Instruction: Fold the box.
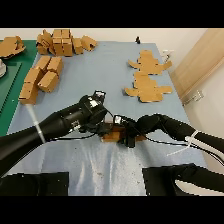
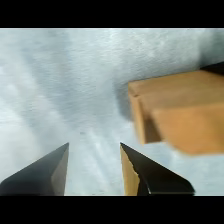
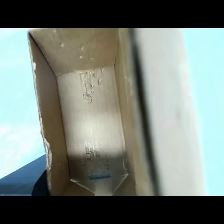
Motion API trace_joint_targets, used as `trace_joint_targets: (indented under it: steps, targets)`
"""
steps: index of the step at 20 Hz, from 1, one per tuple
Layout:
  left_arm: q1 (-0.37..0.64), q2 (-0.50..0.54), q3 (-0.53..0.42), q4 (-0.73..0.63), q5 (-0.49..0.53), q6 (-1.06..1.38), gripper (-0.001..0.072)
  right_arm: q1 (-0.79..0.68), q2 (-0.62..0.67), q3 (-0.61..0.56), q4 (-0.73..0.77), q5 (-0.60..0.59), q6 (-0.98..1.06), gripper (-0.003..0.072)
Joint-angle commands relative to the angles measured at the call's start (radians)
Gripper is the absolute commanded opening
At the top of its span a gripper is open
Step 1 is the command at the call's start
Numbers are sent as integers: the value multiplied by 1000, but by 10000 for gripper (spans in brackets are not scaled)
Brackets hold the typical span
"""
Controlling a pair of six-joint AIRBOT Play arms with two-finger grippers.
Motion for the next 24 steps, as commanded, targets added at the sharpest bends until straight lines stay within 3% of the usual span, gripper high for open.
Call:
trace_joint_targets:
  steps: [1,2,3,4,5,6,7,9,10,12,13,15,18,21,24]
  targets:
    - [7,137,-69,139,-108,70,398,1,-1,1,0,0,0,598]
    - [29,180,-121,170,-108,99,345,1,-1,1,0,0,0,598]
    - [71,213,-174,178,-103,132,344,1,-1,1,0,0,0,598]
    - [142,241,-236,176,-77,177,261,1,-1,1,0,0,0,598]
    - [226,257,-292,173,-27,220,84,1,-1,1,0,0,0,598]
    - [334,260,-343,145,58,309,11,1,-1,1,0,0,0,598]
    - [444,253,-381,74,162,462,10,1,-1,1,0,-1,0,598]
    - [678,203,-411,-260,359,943,9,1,-1,1,0,0,0,598]
    - [789,158,-402,-503,381,1255,9,1,-1,1,0,0,0,598]
    - [950,46,-363,-947,302,1828,9,1,-1,1,0,1,0,598]
    - [994,-11,-335,-1103,262,2048,10,1,-1,1,0,1,0,598]
    - [1000,-100,-262,-1209,255,2233,10,1,-1,1,0,0,0,597]
    - [921,-165,-169,-1151,251,2339,10,1,-1,1,0,0,0,597]
    - [827,-149,-167,-1074,209,2412,9,1,-1,1,0,0,0,597]
    - [800,-120,-248,-1062,106,2496,5,1,-1,1,0,0,0,598]
